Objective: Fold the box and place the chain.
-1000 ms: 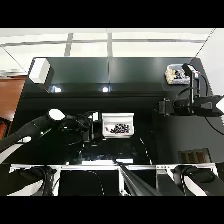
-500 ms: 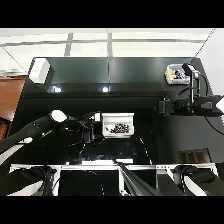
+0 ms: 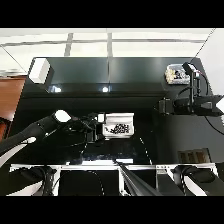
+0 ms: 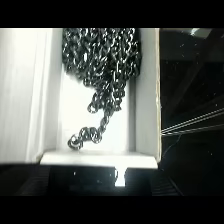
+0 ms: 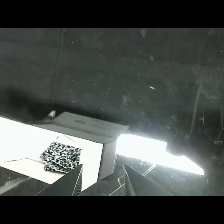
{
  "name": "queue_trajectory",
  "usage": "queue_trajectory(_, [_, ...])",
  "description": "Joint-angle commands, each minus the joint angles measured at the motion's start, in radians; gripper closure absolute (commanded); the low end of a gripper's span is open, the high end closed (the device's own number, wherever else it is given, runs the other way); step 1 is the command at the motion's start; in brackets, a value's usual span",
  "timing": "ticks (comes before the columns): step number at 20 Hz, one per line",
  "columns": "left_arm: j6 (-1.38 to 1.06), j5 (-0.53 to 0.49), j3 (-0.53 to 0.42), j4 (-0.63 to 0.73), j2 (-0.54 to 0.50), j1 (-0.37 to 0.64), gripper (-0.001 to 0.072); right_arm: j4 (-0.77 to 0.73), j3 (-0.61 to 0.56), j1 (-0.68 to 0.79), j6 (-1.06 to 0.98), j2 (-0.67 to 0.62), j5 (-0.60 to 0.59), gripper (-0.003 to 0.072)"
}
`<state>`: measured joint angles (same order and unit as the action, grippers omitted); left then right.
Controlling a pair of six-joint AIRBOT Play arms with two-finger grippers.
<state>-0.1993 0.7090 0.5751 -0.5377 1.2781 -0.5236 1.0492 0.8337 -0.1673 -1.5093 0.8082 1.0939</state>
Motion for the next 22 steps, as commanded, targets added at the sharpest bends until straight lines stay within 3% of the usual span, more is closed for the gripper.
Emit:
queue_trajectory(1, [0.018,-0.003,0.037,-0.002,0.032,-0.014,0.0003,0.0,0.0,0.0,0.0,-0.001,0.0,0.0374])
queue_trajectory(3, [0.032,0.0,0.06,-0.004,0.05,-0.014,0.0011,0.0,0.0,0.0,0.0,-0.001,-0.001,0.0374])
queue_trajectory(4, [0.032,0.002,0.064,-0.005,0.054,-0.014,0.0085,0.0,0.0,0.0,0.0,0.0,-0.005,0.0375])
queue_trajectory(5, [0.032,0.002,0.064,-0.005,0.054,-0.014,0.0241,0.0,-0.003,0.0,0.0,0.0,-0.019,0.0374])
queue_trajectory(6, [0.032,0.002,0.064,-0.005,0.054,-0.014,0.0331,-0.001,-0.014,-0.006,-0.001,0.0,-0.056,0.0374])
queue_trajectory(7, [0.032,0.002,0.064,-0.005,0.054,-0.014,0.0338,0.0,-0.032,-0.019,-0.001,0.001,-0.119,0.0371])
queue_trajectory(8, [0.032,0.002,0.064,-0.005,0.054,-0.014,0.0338,-0.003,-0.046,-0.036,-0.003,0.008,-0.175,0.0223])
queue_trajectory(9, [0.032,0.002,0.064,-0.005,0.054,-0.014,0.0338,-0.004,-0.048,-0.058,-0.002,0.032,-0.213,0.0003])
queue_trajectory(13, [0.032,0.002,0.064,-0.005,0.054,-0.014,0.0337,-0.071,-0.048,-0.146,0.014,0.214,-0.348,0.0009])
queue_trajectory(16, [0.032,0.002,0.064,-0.005,0.054,-0.014,0.0338,-0.142,-0.048,-0.205,0.182,0.3,-0.394,0.0009])
queue_trajectory(18, [0.032,0.002,0.064,-0.005,0.054,-0.014,0.0337,-0.148,-0.047,-0.237,0.289,0.302,-0.381,0.001])
queue_trajectory(22, [0.032,0.003,0.064,-0.005,0.054,-0.014,0.0337,-0.152,-0.015,-0.261,0.603,0.301,-0.212,0.0009])
